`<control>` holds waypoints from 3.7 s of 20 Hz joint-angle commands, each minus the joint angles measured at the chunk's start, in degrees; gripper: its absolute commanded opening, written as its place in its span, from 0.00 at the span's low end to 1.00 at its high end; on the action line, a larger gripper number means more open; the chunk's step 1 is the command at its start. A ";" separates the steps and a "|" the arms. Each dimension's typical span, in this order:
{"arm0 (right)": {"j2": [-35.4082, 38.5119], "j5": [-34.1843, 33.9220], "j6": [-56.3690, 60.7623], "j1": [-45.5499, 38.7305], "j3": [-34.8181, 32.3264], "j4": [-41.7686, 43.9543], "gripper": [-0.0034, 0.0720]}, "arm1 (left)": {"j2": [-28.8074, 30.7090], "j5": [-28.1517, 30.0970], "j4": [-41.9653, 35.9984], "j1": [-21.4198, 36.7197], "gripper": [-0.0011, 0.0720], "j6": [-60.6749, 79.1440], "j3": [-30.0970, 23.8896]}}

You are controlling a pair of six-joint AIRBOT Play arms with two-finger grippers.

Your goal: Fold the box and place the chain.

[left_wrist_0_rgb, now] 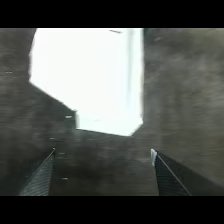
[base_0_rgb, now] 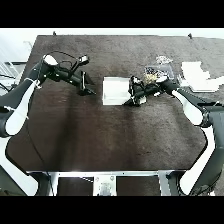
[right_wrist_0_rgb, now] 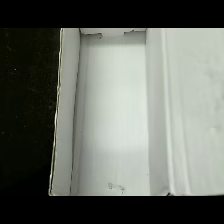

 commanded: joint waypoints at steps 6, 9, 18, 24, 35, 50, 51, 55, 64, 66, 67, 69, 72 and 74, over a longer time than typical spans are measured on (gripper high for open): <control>0.00 -0.02 0.02 0.00 -0.02 0.00 0.62 | -2.45 4.48 -2.89 -1.03 1.00 6.80 -1.70; 0.00 -0.02 0.02 0.00 -0.02 0.00 0.62 | -4.04 7.74 -1.70 -2.78 1.00 6.86 -1.68; 0.00 -0.02 0.02 0.00 -0.02 0.00 0.62 | -7.80 8.57 -4.98 -3.74 1.00 13.84 -1.42; 0.00 0.00 0.02 0.00 -0.02 0.00 0.62 | -8.04 7.34 -5.22 -3.74 1.00 15.28 -1.42; 0.00 -0.02 0.02 0.00 -0.02 0.00 0.62 | -8.04 5.33 -5.11 -4.11 1.00 14.62 -1.42; 0.00 0.00 0.02 0.00 -0.02 0.00 0.62 | -8.24 10.73 -3.34 -8.55 1.00 12.28 -1.60; 0.00 0.00 0.02 0.00 -0.02 -0.02 0.62 | -8.68 11.13 -3.52 -8.68 1.00 12.26 -1.60; 0.00 0.00 0.02 0.00 -0.02 0.00 0.62 | -9.53 12.04 -4.70 -8.90 1.00 12.28 -1.60; 0.00 0.00 0.02 0.00 -0.02 0.00 0.62 | -10.73 14.34 -5.09 -9.40 0.99 12.72 -1.60; 0.00 0.00 0.02 0.00 -0.02 0.00 0.62 | -10.73 14.82 -5.07 -9.40 0.99 12.74 -1.60; 0.00 -0.02 0.02 0.00 -0.02 0.00 0.62 | -10.75 14.95 -5.05 -9.40 0.99 12.74 -1.60; 0.00 0.00 0.02 0.00 -0.02 0.00 0.62 | -11.02 15.06 -5.07 -9.40 0.99 12.74 -1.60; 0.00 0.00 0.02 0.00 -0.02 0.00 0.62 | -11.61 15.58 -5.29 -9.40 0.91 12.74 -1.57; 0.00 0.00 0.02 0.00 -0.02 0.00 0.62 | -11.63 15.56 -5.31 -9.40 0.91 12.74 -1.57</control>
